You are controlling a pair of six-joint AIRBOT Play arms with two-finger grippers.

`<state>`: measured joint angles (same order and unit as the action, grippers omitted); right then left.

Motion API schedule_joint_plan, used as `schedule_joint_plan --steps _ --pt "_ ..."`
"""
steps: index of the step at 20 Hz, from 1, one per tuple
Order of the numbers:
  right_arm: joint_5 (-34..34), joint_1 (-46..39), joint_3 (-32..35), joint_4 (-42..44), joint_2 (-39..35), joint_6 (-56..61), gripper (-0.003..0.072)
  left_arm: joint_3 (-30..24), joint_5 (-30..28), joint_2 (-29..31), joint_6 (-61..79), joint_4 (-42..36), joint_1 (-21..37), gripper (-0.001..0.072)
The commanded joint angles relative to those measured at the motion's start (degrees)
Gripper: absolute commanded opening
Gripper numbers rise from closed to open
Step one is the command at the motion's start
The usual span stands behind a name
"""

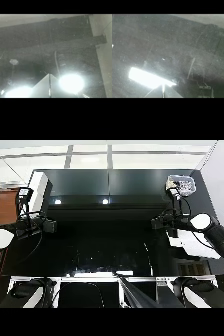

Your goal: Fold the box and place the chain.

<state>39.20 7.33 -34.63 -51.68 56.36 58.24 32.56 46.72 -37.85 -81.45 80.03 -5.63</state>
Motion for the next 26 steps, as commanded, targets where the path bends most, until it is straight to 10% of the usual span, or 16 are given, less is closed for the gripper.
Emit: schedule_joint_plan --steps 1,20,21,22,23,26 --pt "0.0 0.0 0.0 0.0 0.0 0.0 0.0015 0.0 0.0 0.0 0.0 0.0 0.0 0.0027" --pt "-3.7 0.1 0.0 5.9 0.0 0.0 0.0016 0.0 0.0 0.0 0.0 0.0 0.0 0.0027" --pt "-6.9 0.1 0.0 4.9 0.0 0.0 0.0093 0.0 0.0 0.0 0.0 0.0 0.0 0.0027" --pt "-9.9 0.0 0.0 4.6 0.0 0.3 0.0598 0.0 0.0 0.0 0.0 0.0 0.0 0.0027" --pt "-11.8 -0.4 -0.1 4.6 0.0 0.5 0.0703 0.0 0.0 0.0 0.0 0.0 0.0 0.0027" --pt "-9.1 -9.4 -3.2 -1.5 0.0 9.2 0.0703 0.0 0.0 0.0 0.0 0.0 0.0 0.0027"
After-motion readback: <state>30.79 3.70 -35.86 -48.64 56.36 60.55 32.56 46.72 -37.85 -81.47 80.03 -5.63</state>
